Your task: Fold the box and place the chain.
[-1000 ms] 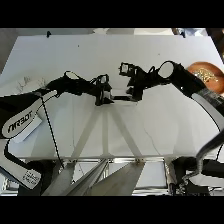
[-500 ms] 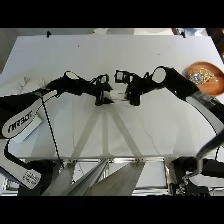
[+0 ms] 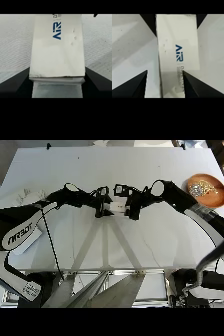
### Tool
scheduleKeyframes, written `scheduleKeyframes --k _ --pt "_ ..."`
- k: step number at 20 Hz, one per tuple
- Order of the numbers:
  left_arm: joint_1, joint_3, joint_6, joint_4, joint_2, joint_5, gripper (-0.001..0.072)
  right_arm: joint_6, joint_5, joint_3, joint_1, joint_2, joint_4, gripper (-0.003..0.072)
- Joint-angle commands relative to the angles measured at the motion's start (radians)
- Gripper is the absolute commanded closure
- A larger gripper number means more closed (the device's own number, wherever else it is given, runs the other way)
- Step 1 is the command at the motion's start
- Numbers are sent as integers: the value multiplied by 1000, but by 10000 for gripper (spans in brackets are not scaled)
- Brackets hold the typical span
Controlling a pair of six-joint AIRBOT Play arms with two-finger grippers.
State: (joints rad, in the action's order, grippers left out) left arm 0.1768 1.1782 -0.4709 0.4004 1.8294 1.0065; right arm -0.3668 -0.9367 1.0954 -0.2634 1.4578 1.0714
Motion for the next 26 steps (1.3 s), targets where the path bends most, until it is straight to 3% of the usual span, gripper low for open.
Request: scheduleKeyframes --k 1,5,6,7,8,9,12,16,19,26 --pt "0 0 0 0 0 0 690 0 20 2 0 -39 -10 207" --pt "0 0 0 0 0 0 690 -11 31 2 0 -83 -27 222" --pt "0 0 0 0 0 0 690 -73 39 2 0 -90 -42 300" --pt "0 0 0 0 0 0 690 -160 44 2 0 -90 -60 428" --pt "0 0 0 0 0 0 690 -258 43 2 0 -87 -68 651" --pt "0 0 0 0 0 0 690 -343 43 1 0 -79 -86 680" --pt "0 0 0 0 0 0 690 -496 46 1 0 -30 -186 680" --pt "0 0 0 0 0 0 690 -502 87 1 0 88 -354 679" --pt "0 0 1 0 0 0 690 -520 87 1 0 140 -367 679" --pt "0 0 1 0 0 0 690 -513 91 2 0 98 -368 679"
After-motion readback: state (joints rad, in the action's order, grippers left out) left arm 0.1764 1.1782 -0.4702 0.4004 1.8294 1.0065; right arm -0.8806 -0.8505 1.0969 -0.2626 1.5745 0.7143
